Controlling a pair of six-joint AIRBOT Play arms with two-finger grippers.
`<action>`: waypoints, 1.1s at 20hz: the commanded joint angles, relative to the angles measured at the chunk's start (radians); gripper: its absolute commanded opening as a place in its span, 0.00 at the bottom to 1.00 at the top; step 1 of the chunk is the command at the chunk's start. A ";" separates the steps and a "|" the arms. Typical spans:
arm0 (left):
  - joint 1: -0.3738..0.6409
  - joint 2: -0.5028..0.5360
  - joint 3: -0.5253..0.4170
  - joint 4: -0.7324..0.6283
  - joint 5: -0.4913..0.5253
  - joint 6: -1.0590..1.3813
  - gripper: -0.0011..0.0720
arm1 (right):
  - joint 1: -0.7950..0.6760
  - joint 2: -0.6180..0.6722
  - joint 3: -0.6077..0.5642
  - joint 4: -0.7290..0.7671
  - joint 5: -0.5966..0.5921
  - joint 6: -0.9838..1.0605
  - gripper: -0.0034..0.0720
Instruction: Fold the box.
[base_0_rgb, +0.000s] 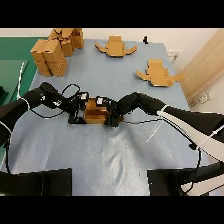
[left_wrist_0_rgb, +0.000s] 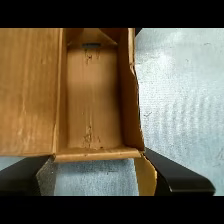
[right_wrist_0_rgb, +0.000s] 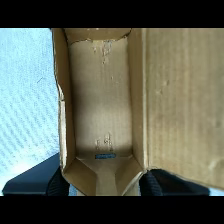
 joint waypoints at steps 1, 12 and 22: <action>-0.018 -0.004 0.001 -0.006 0.010 -0.005 0.95 | 0.001 0.000 -0.001 0.000 -0.001 0.000 0.50; -0.021 -0.026 -0.021 0.002 0.052 -0.005 0.95 | 0.001 0.000 -0.001 0.000 0.000 0.000 0.50; -0.021 -0.026 -0.021 -0.016 -0.004 0.007 0.04 | 0.000 0.006 0.000 -0.015 -0.001 0.041 0.95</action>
